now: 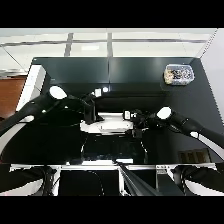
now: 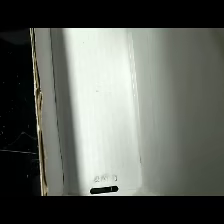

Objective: Fold the box and place the chain.

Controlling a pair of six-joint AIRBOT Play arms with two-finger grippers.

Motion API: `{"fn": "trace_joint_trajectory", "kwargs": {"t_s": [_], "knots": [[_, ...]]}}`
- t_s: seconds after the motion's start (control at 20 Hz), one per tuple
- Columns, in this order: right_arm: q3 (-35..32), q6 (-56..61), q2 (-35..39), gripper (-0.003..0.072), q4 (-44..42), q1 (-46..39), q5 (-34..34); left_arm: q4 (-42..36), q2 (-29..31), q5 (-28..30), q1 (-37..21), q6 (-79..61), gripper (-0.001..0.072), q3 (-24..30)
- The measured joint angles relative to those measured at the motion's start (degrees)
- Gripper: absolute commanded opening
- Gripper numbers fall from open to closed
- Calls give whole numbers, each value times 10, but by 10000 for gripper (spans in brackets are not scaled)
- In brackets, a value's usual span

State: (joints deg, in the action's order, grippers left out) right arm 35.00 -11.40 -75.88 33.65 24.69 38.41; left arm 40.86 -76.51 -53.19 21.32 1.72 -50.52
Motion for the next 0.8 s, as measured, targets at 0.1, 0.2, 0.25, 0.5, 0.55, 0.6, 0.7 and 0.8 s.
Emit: {"fn": "trace_joint_trajectory", "kwargs": {"t_s": [0.1, 0.2, 0.25, 0.5, 0.55, 0.6, 0.7, 0.8], "knots": [[0, 0, 0, 197, 0, 0, 0, 56, 39, -17, -10, 80, 673, -1], [0, 0, 0, 197, 1, 0, 0, 107, 65, -61, -16, 172, 248, -1], [0, 0, 0, 197, 1, 0, 0, 120, 72, -86, -17, 218, 22, 0], [0, 0, 0, 197, 0, 0, 1, 34, 51, -151, 2, 321, 27, 32], [0, 0, 0, 197, 0, 0, 1, -2, 40, -136, 6, 322, 28, 36], [0, 0, 0, 197, 0, 0, 1, -36, 29, -111, 7, 324, 28, 39], [0, 0, 0, 197, 0, 0, 1, -99, 13, -41, 6, 326, 28, 42], [0, 1, 0, 197, 0, 0, 1, -126, 3, 14, 3, 327, 26, 44]]}}
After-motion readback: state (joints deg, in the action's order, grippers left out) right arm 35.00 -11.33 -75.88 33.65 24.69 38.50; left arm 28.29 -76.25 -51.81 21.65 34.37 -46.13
